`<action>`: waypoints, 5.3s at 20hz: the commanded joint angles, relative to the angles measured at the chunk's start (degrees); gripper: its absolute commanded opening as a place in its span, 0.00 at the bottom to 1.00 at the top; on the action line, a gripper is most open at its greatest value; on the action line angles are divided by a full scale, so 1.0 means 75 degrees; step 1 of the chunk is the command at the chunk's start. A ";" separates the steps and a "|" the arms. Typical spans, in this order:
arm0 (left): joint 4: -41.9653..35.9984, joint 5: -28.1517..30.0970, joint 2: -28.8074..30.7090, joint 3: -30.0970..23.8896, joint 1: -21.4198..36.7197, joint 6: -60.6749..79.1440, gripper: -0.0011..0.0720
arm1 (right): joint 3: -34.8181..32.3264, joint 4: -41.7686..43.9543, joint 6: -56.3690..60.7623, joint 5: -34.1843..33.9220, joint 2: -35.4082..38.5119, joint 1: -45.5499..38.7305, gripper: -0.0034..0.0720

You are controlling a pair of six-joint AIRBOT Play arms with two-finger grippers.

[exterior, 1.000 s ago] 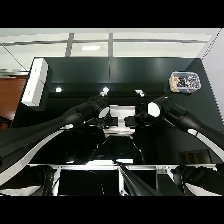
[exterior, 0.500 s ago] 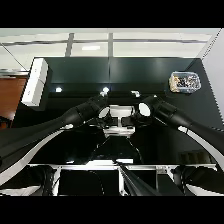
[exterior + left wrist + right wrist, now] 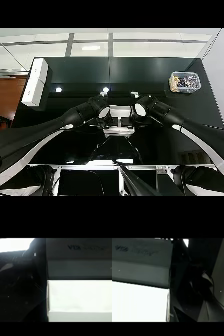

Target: Fold the box and place the chain.

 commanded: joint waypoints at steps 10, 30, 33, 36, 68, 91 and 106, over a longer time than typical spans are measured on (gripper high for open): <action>0.0020 0.0006 0.0003 0.0009 0.0006 0.0000 0.05 | 0.0009 0.0242 0.0163 -0.0035 -0.0128 0.0006 0.06; 0.0020 0.0003 0.0003 0.0009 0.0012 0.0000 0.05 | 0.0047 0.0332 -0.0067 0.0201 0.0006 -0.0122 0.56; 0.0020 -0.0015 0.0003 0.0009 0.0012 0.0000 0.05 | 0.0137 0.0347 -0.0892 0.0697 0.0490 -0.0119 0.56; 0.0020 -0.0006 0.0003 0.0009 0.0017 0.0000 0.05 | 0.0137 -0.0224 -0.1221 0.0985 0.1597 -0.0122 0.56; -0.0009 0.0309 0.0003 0.0009 0.0015 0.0000 0.05 | 0.5980 -0.1932 -0.0560 0.0758 -0.3803 -0.7120 0.85; -0.0003 0.0341 0.0003 0.0009 0.0017 0.0000 0.05 | 0.6487 -0.0423 -0.4392 0.0332 -0.0198 -0.7053 0.06; -0.0006 0.0341 0.0003 0.0009 0.0015 0.0000 0.05 | 0.6484 0.3590 -0.6458 0.2401 0.2853 -0.6744 0.06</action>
